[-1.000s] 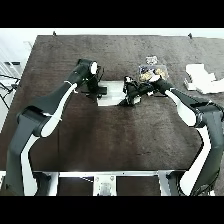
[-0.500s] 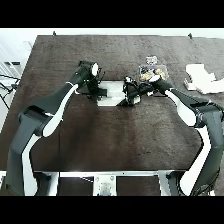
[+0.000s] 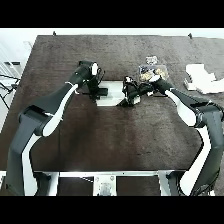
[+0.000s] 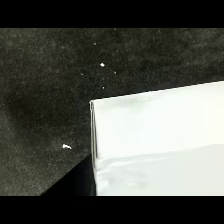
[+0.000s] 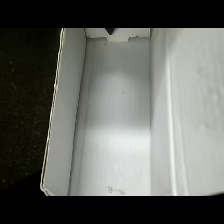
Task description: Fold the box and place the chain.
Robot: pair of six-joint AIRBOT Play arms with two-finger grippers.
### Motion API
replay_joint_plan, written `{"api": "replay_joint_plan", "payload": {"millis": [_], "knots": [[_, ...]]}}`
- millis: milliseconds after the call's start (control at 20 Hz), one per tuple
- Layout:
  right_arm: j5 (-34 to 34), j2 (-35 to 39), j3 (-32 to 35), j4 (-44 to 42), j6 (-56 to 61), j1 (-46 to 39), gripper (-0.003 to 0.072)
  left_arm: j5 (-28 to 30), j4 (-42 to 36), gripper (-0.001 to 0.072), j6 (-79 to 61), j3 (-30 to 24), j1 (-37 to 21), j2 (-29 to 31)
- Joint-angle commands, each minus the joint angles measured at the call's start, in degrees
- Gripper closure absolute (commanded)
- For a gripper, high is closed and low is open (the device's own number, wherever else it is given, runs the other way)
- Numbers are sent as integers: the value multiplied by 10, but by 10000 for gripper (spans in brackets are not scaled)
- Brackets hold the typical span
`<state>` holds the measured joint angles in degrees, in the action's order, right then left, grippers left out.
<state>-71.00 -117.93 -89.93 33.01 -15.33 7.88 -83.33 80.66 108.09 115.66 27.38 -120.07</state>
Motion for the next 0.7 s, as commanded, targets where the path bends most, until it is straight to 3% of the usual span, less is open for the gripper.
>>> {"api": "replay_joint_plan", "payload": {"millis": [0, 100, 150, 250, 350, 450, 500, 600, 650], "knots": [[0, 0, 0, 0, 1, 0, 145, 7, -12, 628, -2, 1, 1, 6], [0, 0, 0, 0, 0, 0, 145, -3, -2, 559, -1, 2, 0, 17], [0, 0, 0, 0, 1, 0, 145, -2, 0, 559, -1, 2, 0, 25], [0, 0, 0, 0, 1, 0, 145, -6, 9, 437, -1, 5, 0, 38], [0, 0, 0, 0, 1, 0, 145, -21, 16, 370, -1, 5, 0, 43], [0, 0, 0, 0, 1, 0, 145, -40, 18, 176, 1, 5, 0, 43], [0, 0, 0, 0, 1, 0, 145, -44, 17, 141, 0, 5, 0, 43], [0, 0, 0, 0, 1, 0, 145, -58, 13, 140, -1, 5, 0, 44], [0, 0, 0, 0, 1, 0, 145, -69, 14, 89, -2, 8, 0, 44]]}}
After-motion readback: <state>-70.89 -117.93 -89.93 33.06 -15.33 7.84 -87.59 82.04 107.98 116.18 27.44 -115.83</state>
